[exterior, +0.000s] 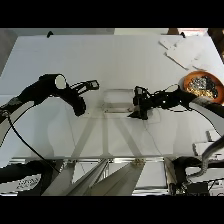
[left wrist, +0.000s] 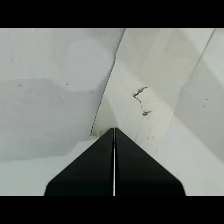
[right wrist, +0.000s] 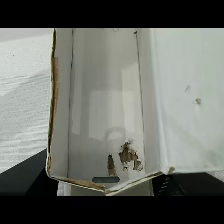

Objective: Fold the box and place the chain.

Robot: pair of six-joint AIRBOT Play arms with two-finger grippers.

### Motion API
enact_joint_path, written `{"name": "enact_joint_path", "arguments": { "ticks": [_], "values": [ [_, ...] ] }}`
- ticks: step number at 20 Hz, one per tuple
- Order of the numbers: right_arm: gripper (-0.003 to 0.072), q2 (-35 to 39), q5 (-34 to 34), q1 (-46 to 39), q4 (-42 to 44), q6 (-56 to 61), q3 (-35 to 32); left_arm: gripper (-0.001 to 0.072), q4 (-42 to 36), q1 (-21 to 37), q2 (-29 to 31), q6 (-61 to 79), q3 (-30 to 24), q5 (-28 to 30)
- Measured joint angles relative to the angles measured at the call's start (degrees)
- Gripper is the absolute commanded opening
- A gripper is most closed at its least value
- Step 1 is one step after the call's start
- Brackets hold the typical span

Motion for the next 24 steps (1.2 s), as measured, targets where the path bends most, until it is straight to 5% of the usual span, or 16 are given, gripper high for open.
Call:
{"name": "enact_joint_path", "arguments": {
  "ticks": [5,8,9,20,22,24],
  "values": [
    [0.0519,0.0,0.0,0.0,0.0,0.0,0.0,0.005,0.46,-2.58,0.63,-0.52,-0.02,1.7],
    [0.0519,0.0,0.0,0.0,-0.02,0.0,0.0,0.0481,-2.1,-3.48,1.51,4.39,-0.02,2.93],
    [0.0519,0.0,0.0,0.0,-0.02,0.0,0.0,0.0524,-3.39,-3.63,1.73,6.56,-0.02,3.19],
    [0.0519,0.0,0.0,0.0,-0.02,0.0,0.0,0.0491,-19.47,-3.98,1.38,30.69,-0.35,4.04],
    [0.0519,0.0,0.0,0.0,-0.02,0.02,0.0,0.0403,-20.35,-3.98,0.87,32.54,-0.98,4.17],
    [0.0519,0.0,0.0,0.0,0.0,0.02,0.0,0.0395,-20.87,-3.98,0.35,33.59,-1.6,4.2]
  ]
}}
